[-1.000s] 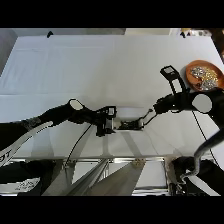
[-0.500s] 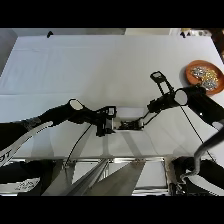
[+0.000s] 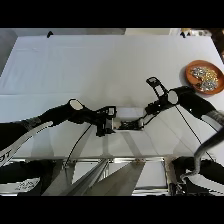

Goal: Fold the box and place the chain.

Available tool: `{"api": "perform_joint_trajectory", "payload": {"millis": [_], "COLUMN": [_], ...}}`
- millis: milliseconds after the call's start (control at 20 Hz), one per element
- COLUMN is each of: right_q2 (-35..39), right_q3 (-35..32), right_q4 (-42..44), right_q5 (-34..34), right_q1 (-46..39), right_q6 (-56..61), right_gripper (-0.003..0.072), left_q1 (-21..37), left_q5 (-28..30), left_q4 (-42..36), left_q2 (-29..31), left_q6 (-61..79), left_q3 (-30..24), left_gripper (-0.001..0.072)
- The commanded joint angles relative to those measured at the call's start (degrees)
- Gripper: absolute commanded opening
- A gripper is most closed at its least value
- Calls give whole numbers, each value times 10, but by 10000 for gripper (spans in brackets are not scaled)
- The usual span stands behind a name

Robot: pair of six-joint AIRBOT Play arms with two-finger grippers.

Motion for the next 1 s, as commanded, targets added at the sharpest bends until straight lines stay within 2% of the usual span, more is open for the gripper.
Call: {"api": "perform_joint_trajectory", "payload": {"millis": [0, 150, 200, 250, 300, 350, 600, 950], "right_q2": [-7, -12, -14, -15, -15, -15, 11, 166], "right_q3": [0, 0, 0, 0, 0, 0, 0, 0], "right_q4": [0, 3, 3, 2, 2, 1, -23, 1], "right_q5": [-5, -5, -5, -5, -5, -3, 49, 160], "right_q1": [0, 0, 1, 5, 12, 19, 33, 33], "right_q6": [0, 0, 0, 0, 0, 0, 0, -1], "right_gripper": [235, 209, 151, 126, 46, 17, 16, 17], "left_q1": [1, 1, 1, 1, 1, 1, 1, 0], "left_q5": [0, 0, 0, 0, 0, 0, 0, 0], "left_q4": [0, 0, 0, 0, 0, 0, 0, 0], "left_q2": [0, 0, 0, 0, 0, 0, 0, 0], "left_q6": [0, 0, 0, 0, 0, 0, 0, 0], "left_q3": [0, 0, 0, 0, 0, 0, 0, 0], "left_gripper": [172, 172, 172, 172, 172, 172, 172, 172]}}
